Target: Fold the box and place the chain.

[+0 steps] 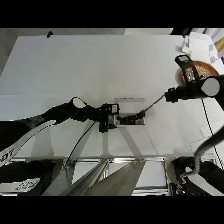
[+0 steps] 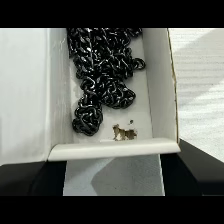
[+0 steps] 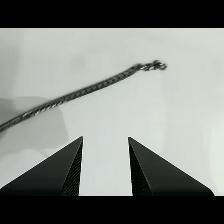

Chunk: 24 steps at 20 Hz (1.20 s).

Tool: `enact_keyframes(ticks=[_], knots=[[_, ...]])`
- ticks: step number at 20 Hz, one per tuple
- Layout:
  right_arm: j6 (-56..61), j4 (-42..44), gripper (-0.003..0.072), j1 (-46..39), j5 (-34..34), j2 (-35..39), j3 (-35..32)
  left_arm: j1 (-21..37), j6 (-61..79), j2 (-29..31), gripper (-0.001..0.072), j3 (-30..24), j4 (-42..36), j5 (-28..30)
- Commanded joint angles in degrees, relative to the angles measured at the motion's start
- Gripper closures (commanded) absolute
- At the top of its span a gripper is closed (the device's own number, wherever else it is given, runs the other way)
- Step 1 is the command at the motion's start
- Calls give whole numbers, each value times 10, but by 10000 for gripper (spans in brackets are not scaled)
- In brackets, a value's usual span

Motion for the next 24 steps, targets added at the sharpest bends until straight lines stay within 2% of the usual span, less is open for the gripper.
enact_keyframes(ticks=[1, 7, 11, 22, 24], knots=[[18, -16, 360, -34, -66, -72, 2, 0, 0, 0, 437, 0, 0, 0], [21, -16, 360, -45, -70, -172, 60, 0, 0, 0, 437, 0, 0, 0], [25, -15, 361, -45, -65, -222, 67, 0, 0, 0, 437, 0, 0, 0], [39, -14, 371, -45, -87, -266, 67, 0, 0, 0, 437, 0, 0, 0], [39, -14, 410, -45, -91, -266, 67, 0, 0, 0, 437, 0, 0, 0]])
